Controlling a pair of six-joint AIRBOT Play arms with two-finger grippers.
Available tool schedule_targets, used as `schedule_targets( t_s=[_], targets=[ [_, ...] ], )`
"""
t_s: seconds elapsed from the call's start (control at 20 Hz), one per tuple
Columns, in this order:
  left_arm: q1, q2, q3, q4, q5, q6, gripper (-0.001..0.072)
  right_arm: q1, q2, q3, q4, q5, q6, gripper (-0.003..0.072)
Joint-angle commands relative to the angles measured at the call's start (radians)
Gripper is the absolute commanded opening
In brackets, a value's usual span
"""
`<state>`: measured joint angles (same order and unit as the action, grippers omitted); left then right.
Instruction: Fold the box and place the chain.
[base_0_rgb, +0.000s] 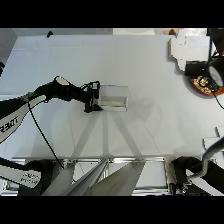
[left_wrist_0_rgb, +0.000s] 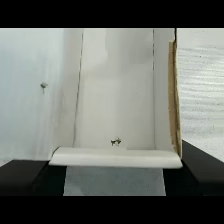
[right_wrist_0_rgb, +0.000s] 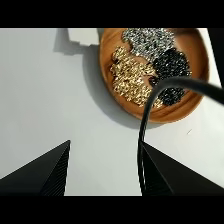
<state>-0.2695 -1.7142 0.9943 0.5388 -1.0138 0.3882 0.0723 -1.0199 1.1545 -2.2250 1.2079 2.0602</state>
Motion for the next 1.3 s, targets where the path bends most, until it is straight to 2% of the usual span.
schedule_targets(
  t_s=[0.0, 0.05, 0.1, 0.2, 0.5, 0.95, 1.15, 1.25],
  targets=[
    [0.0, 0.0, 0.0, 0.0, 0.0, 0.0, 0.0337, -0.196, -0.007, 0.001, 0.024, -0.197, -0.065, 0.0491],
    [0.0, 0.0, 0.0, 0.0, 0.0, 0.0, 0.0337, -0.247, -0.022, 0.001, 0.025, -0.253, -0.065, 0.0583],
    [0.0, 0.0, 0.0, 0.0, 0.0, 0.0, 0.0337, -0.292, -0.04, 0.001, 0.031, -0.294, -0.064, 0.0614],
    [0.0, 0.0, 0.0, 0.0, 0.0, 0.0, 0.0337, -0.38, -0.101, 0.001, 0.092, -0.332, -0.065, 0.0614],
    [0.0, 0.0, 0.0, 0.0, 0.0, 0.0, 0.0337, -0.578, -0.354, 0.001, 0.433, -0.473, -0.109, 0.0618],
    [0.0, 0.0, 0.0, 0.0, 0.0, 0.0, 0.0337, -0.621, -0.599, 0.001, 0.45, -0.647, -0.096, 0.0595],
    [0.0, 0.0, 0.0, 0.0, 0.0, 0.0, 0.0337, -0.621, -0.66, 0.02, 0.451, -0.638, -0.068, 0.0572],
    [0.0, 0.0, 0.0, 0.0, 0.0, 0.0, 0.0337, -0.621, -0.665, 0.02, 0.451, -0.629, -0.069, 0.0488]
  ],
)
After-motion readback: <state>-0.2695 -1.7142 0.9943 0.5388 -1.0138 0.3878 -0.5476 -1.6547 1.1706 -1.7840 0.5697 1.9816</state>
